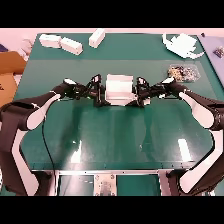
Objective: Fold the box and place the chain.
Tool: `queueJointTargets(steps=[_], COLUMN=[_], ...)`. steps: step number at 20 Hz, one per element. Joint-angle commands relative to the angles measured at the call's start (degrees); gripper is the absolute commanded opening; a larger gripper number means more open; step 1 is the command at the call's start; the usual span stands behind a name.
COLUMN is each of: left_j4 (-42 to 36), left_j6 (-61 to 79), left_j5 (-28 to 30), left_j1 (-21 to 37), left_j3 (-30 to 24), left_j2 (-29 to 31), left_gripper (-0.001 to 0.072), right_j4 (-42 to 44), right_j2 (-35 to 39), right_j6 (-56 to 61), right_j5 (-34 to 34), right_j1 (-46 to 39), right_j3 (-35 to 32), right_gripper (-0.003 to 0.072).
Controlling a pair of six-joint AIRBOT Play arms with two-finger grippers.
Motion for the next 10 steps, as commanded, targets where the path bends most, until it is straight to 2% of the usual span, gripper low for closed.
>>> queueJointTargets(steps=[1, 10], left_j4=[0.7, -0.3], left_j6=[0.8, 5.7], left_j5=[-2.9, -5.6], left_j1=[0.0, 0.3], left_j3=[0.5, 1.0], left_j2=[-0.4, -1.0], left_gripper=[0.0708, 0.0708], right_j4=[0.0, 0.0], right_j2=[0.0, 0.0], right_j6=[0.0, 0.0], right_j5=[0.0, 0.0], right_j1=[0.0, 0.0], right_j3=[0.0, 0.0], right_gripper=[0.0433, 0.0433])
